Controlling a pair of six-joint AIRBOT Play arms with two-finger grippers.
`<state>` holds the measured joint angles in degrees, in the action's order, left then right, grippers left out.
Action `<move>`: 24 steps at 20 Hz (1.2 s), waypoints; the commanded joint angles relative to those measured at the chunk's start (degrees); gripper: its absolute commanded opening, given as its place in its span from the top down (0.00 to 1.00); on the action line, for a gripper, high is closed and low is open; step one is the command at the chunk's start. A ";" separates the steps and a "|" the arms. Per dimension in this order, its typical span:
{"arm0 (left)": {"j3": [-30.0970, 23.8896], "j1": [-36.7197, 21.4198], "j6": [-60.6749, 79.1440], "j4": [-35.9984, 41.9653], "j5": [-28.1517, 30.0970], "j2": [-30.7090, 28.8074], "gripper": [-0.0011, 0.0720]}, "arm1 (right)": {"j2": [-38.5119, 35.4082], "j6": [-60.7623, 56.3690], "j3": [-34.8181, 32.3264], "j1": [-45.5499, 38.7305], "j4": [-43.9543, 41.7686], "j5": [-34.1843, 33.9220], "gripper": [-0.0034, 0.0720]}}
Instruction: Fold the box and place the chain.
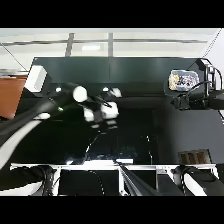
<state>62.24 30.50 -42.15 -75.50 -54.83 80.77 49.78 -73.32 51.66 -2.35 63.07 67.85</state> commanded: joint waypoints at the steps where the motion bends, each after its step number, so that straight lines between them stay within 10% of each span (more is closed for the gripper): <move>1: -0.17 -14.53 -22.60 -12.63 -10.93 -4.63 0.61 | -0.02 0.00 -0.02 -0.02 -0.02 0.00 0.93; 7: -2.62 -48.96 -31.08 -7.58 -25.75 -5.62 0.61 | -0.02 0.00 -2.51 -0.02 -0.48 -2.27 0.93; 11: -2.32 -63.17 -31.10 -5.14 -16.96 -5.62 0.61 | -0.02 0.00 -5.29 -0.02 -0.66 -2.47 0.93; 17: -2.32 -64.06 -2.54 4.33 -6.78 -2.43 0.61 | 0.07 -0.04 -5.66 -0.02 -0.68 -4.52 0.93; 24: -2.21 -59.41 -2.40 7.19 9.55 3.28 0.61 | 0.15 -0.04 -5.66 -0.02 -1.70 -5.70 0.93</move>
